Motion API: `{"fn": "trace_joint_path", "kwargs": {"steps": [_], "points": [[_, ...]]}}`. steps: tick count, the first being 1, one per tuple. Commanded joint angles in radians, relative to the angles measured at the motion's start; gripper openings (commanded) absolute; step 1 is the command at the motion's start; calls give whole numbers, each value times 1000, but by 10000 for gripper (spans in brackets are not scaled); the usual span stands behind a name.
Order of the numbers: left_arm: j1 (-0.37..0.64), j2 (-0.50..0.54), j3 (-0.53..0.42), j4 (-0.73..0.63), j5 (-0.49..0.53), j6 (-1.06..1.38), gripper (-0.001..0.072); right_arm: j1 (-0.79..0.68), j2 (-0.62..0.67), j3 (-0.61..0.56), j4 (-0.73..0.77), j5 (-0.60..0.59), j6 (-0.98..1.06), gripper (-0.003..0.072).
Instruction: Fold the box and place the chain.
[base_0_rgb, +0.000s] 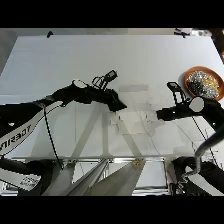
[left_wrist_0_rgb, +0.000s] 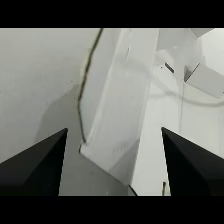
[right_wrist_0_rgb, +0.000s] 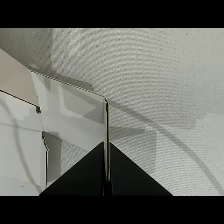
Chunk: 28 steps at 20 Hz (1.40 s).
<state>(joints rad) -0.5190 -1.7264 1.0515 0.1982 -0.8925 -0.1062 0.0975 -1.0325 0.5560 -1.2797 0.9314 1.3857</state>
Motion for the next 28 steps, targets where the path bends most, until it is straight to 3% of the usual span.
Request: {"fn": "trace_joint_path", "kwargs": {"steps": [1,5,9,12,14,16,26,28], "points": [[-16,-16,21,-3,8,10,627,1,0,0,1,0,0,8],[-27,-24,27,43,-8,5,502,1,0,0,1,8,1,8],[-25,-24,27,75,-28,2,465,1,0,0,1,8,1,8],[-25,-24,27,76,-32,2,249,1,0,0,1,8,1,8],[-25,-24,27,76,-32,1,174,1,0,0,1,8,1,8],[-25,-24,27,76,-30,9,6,1,0,0,1,10,1,8],[-24,-21,27,77,-40,84,6,1,13,2,-2,82,-3,16],[-24,-11,27,78,-46,84,8,1,50,19,-16,116,-8,116]]}}
